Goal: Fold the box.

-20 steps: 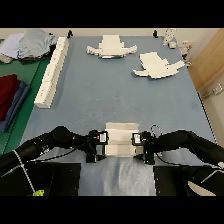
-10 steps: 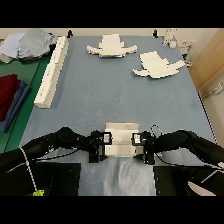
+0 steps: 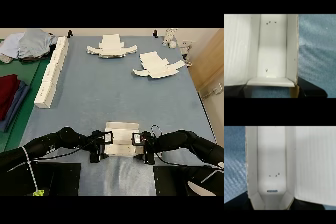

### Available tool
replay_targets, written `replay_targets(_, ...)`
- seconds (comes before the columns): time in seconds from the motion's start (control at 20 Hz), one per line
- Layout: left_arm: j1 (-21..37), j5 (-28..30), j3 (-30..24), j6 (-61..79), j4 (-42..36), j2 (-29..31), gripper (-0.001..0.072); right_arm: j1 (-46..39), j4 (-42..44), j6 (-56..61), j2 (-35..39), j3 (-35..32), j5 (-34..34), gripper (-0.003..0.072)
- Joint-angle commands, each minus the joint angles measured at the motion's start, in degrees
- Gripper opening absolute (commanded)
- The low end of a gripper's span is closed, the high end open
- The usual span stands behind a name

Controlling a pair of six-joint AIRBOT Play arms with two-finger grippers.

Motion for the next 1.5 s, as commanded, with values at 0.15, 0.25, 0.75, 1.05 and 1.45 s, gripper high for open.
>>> replay_targets(0.15,0.0,0.13,0.09,-0.22,0.07,-0.11,0.0611,0.0,0.0,-0.04,0.04,0.02,0.0,0.0529)
replay_targets(0.25,0.0,0.13,0.09,-0.22,0.07,-0.11,0.0611,0.02,0.0,-0.04,0.04,0.02,0.0,0.0529)
replay_targets(0.75,0.0,0.15,0.09,-0.24,0.04,-0.11,0.0612,0.0,0.0,-0.04,0.04,0.02,0.0,0.0529)
replay_targets(1.05,0.0,0.15,0.09,-0.24,0.04,-0.11,0.0611,0.02,0.15,-0.04,0.04,0.02,0.09,0.053)
replay_targets(1.45,0.0,0.15,0.09,-0.24,0.04,-0.11,0.0611,0.02,-0.81,3.87,0.76,0.04,-0.11,0.072)
